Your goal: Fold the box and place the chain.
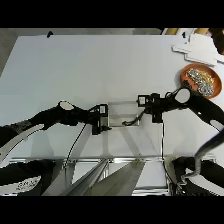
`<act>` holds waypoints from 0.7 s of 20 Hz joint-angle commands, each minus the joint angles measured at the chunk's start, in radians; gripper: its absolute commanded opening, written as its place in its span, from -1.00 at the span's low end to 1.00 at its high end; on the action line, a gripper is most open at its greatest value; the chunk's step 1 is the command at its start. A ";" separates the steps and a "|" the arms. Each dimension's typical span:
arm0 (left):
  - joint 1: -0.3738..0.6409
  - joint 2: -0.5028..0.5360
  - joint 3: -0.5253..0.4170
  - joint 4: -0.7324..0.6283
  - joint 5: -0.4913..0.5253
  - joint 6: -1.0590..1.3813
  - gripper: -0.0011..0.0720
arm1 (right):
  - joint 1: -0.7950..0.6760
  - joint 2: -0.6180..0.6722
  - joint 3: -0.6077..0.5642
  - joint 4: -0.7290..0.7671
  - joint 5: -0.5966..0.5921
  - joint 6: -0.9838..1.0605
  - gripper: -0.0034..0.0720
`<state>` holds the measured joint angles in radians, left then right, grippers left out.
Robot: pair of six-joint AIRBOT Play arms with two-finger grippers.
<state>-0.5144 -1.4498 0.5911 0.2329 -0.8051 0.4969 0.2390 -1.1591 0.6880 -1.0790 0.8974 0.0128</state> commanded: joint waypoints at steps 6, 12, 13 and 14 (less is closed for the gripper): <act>0.000 0.000 0.000 0.000 0.000 0.000 -0.94 | 0.000 0.253 -0.001 -0.012 0.166 0.179 -0.87; 0.000 0.000 0.000 0.000 0.000 0.000 -0.94 | 0.001 0.309 -0.001 0.087 0.167 0.306 -0.87; 0.000 0.000 0.000 0.000 0.000 0.000 -0.94 | 0.010 0.316 -0.001 0.153 0.167 0.305 -0.87; 0.000 0.000 0.000 0.000 0.000 0.000 -0.94 | 0.027 0.323 -0.001 0.207 0.167 0.304 -0.87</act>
<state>-0.5144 -1.4498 0.5911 0.2325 -0.8051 0.4973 0.2474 -0.8597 0.6876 -1.0042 1.0584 0.2821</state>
